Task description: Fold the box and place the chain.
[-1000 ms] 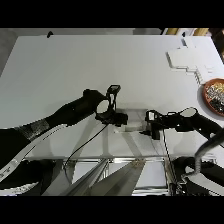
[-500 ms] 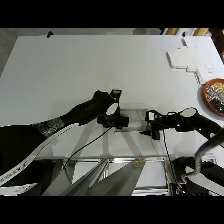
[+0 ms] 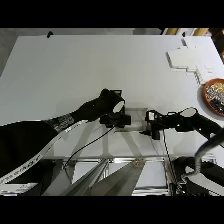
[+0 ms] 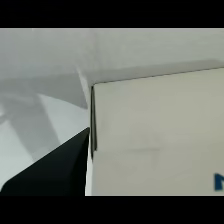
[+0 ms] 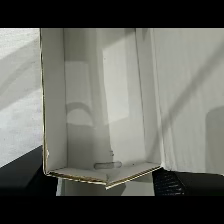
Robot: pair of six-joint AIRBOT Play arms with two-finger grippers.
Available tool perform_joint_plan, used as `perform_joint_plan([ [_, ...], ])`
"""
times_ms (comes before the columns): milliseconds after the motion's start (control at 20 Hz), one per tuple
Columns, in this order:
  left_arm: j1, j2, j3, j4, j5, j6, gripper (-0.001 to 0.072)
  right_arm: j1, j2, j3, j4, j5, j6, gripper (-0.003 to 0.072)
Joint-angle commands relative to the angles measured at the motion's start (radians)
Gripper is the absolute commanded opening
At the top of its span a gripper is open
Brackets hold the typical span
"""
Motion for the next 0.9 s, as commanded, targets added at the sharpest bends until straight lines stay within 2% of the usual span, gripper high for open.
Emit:
perform_joint_plan([
  [0, -0.001, -0.013, 0.008, 0.0, -0.029, -0.011, 0.0244, -0.001, 0.0, 0.001, 0.0, 0.002, 0.0, 0.0412],
  [50, -0.001, -0.013, 0.008, 0.0, -0.029, -0.011, 0.0199, 0.0, 0.0, 0.001, 0.0, 0.002, 0.0, 0.0412],
  [250, -0.002, -0.019, 0.008, -0.005, -0.031, -0.013, 0.0192, -0.001, 0.0, 0.001, 0.0, 0.002, 0.0, 0.0412],
  [350, -0.006, -0.019, 0.008, -0.004, -0.029, -0.014, 0.0087, -0.001, 0.0, 0.001, 0.0, 0.002, 0.0, 0.0412],
  [400, -0.008, -0.019, 0.008, -0.003, -0.029, -0.011, 0.0004, -0.001, 0.0, 0.001, 0.0, 0.002, 0.0, 0.0412],
  [600, -0.008, -0.019, 0.008, -0.003, -0.033, -0.01, 0.0009, -0.001, 0.0, 0.001, 0.0, 0.002, 0.0, 0.0412],
  [650, -0.008, -0.019, 0.008, -0.004, -0.033, -0.01, 0.0048, -0.001, 0.0, 0.001, 0.0, 0.002, 0.0, 0.0412],
  [700, -0.008, -0.018, 0.008, -0.005, -0.033, -0.01, 0.0153, 0.0, 0.0, 0.001, 0.0, 0.002, 0.0, 0.0412],
  [750, -0.008, -0.018, 0.008, -0.005, -0.035, -0.009, 0.0182, -0.001, 0.0, 0.001, 0.0, 0.002, 0.0, 0.0412],
  [850, -0.006, -0.018, 0.021, -0.005, -0.055, 0.001, 0.0183, -0.001, 0.0, 0.001, 0.0, 0.002, 0.0, 0.0412],
])
